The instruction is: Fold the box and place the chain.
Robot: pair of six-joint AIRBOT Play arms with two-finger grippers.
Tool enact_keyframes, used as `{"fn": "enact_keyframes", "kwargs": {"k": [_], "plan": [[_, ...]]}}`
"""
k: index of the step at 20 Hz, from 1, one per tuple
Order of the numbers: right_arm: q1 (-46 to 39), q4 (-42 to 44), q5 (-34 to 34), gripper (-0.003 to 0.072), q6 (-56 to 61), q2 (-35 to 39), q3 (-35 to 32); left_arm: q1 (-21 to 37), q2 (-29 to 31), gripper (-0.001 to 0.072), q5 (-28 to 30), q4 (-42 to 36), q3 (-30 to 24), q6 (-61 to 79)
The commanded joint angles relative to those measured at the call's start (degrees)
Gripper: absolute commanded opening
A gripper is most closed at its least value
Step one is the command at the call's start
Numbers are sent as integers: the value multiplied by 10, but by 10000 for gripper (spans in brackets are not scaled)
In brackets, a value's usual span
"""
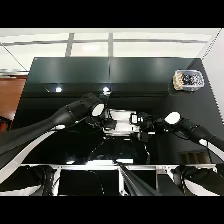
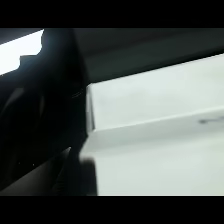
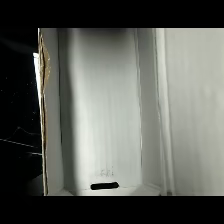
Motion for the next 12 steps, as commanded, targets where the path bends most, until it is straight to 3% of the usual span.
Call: {"fn": "enact_keyframes", "kwargs": {"k": [1, 4, 12], "plan": [[0, 0, 0, 314, 0, 0, 0, -6, -30, 428, -27, 19, 20, -65], [0, 0, 0, 314, 0, 0, 0, -6, -41, 428, 3, 17, 23, -85], [0, 0, 0, 314, 0, 0, 0, -11, -59, 426, -17, 21, 56, -130]]}}
